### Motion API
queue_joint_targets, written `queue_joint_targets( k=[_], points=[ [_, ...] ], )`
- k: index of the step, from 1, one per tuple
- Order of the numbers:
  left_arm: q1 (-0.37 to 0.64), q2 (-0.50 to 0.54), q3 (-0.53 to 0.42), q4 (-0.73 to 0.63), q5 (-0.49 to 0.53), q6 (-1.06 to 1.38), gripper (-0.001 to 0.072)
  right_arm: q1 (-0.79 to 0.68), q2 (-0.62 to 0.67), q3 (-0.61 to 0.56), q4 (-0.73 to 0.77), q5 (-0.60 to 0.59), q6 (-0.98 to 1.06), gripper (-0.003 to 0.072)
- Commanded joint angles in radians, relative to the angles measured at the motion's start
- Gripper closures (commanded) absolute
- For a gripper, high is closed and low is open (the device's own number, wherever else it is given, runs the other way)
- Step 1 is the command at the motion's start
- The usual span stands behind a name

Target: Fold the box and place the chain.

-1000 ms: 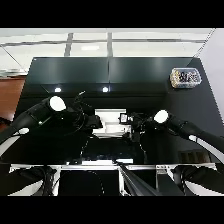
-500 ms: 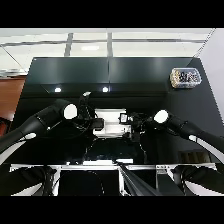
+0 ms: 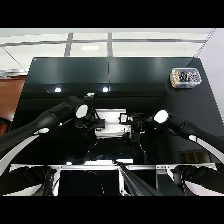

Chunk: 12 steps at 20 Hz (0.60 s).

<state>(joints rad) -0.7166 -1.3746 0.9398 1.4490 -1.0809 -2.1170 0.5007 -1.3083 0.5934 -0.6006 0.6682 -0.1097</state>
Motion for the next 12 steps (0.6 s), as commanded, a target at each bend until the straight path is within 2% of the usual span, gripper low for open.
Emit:
queue_joint_targets(
  k=[1, 2, 3, 6, 7, 8, 9, 10, 12],
  points=[
    [-0.039, -0.043, 0.025, 0.035, -0.021, -0.096, 0.0179, 0.001, 0.0, -0.001, 0.0, 0.0, 0.0, 0.0246],
    [-0.044, -0.044, 0.025, 0.035, -0.018, -0.119, 0.0256, 0.001, 0.0, -0.001, 0.0, 0.0, 0.0, 0.0245],
    [-0.045, -0.043, 0.025, 0.033, -0.01, -0.121, 0.0378, 0.001, 0.0, -0.001, 0.0, 0.0, 0.0, 0.0245],
    [-0.048, -0.044, 0.025, 0.008, 0.002, -0.147, 0.0396, 0.001, 0.0, -0.001, 0.0, 0.0, 0.0, 0.0246],
    [-0.05, -0.044, 0.025, 0.005, 0.005, -0.16, 0.0433, 0.001, 0.0, -0.001, 0.0, 0.0, 0.0, 0.0245],
    [-0.051, -0.044, 0.025, 0.008, 0.005, -0.169, 0.0572, 0.001, 0.0, -0.001, 0.0, 0.0, 0.0, 0.0246],
    [-0.051, -0.045, 0.025, 0.007, 0.011, -0.169, 0.0646, 0.001, 0.0, -0.001, 0.0, 0.0, 0.0, 0.0246],
    [-0.051, -0.045, 0.025, 0.007, 0.011, -0.169, 0.0686, 0.001, 0.0, -0.001, 0.0, 0.0, 0.0, 0.0246],
    [-0.051, -0.045, 0.025, 0.006, 0.008, -0.169, 0.0686, 0.001, 0.0, -0.001, 0.0, 0.0, 0.0, 0.0245]
  ],
)
